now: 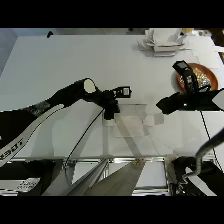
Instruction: Fold the box and place the chain.
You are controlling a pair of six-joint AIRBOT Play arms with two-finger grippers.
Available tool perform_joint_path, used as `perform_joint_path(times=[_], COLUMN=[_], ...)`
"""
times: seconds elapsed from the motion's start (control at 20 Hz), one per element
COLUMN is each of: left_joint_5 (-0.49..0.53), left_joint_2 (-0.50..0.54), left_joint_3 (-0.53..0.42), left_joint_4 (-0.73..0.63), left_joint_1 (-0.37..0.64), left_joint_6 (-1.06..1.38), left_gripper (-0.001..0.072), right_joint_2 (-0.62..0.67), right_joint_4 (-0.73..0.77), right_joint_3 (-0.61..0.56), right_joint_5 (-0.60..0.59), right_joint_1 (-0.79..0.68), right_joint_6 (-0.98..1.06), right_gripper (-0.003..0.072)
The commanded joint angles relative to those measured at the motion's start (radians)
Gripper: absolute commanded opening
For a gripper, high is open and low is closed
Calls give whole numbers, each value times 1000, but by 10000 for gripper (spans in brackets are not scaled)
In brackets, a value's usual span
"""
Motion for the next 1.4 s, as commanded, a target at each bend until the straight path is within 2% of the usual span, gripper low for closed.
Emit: perform_joint_path(times=[0.0, 0.2, 0.25, 0.35, 0.4, 0.5, 0.85, 0.9, 0.95, 1.0, 1.05, 1.35], left_joint_5=[0, 0, 0, 0, 0, 0, 0, 0, 0, 0, 0, 0], left_joint_2=[-2, 0, 0, 0, 0, 0, 0, 0, 0, 0, 0, 0], left_joint_3=[-1, -1, -1, -1, -1, -1, -1, -1, -1, -1, -1, -1], left_joint_4=[6, 5, 5, 5, 5, 5, 5, 5, 5, 5, 5, 5], left_joint_1=[-1, -1, -1, -1, -1, -1, -1, -1, -1, -1, -1, -2], left_joint_6=[0, 0, 0, 0, 0, 0, 0, 0, 0, 0, 0, 0], left_gripper=[9, 9, 9, 9, 9, 9, 9, 9, 9, 9, 9, 9], right_joint_2=[1, 1, 1, 2, 10, 51, 50, 40, 35, 35, 40, 68], right_joint_4=[-11, -10, -6, 32, 90, 189, 142, 104, 74, 41, 13, -31], right_joint_3=[1, 1, 1, -1, -11, -66, -312, -334, -357, -383, -409, -521], right_joint_5=[4, 39, 64, 142, 181, 167, -23, -24, -38, -74, -127, -454], right_joint_1=[1, 1, 1, 1, 2, 41, 291, 323, 339, 340, 343, 420], right_joint_6=[0, -13, -40, -120, -183, -340, -671, -715, -732, -732, -732, -734], right_gripper=[369, 353, 301, 21, 17, 17, 22, 80, 207, 421, 565, 582])
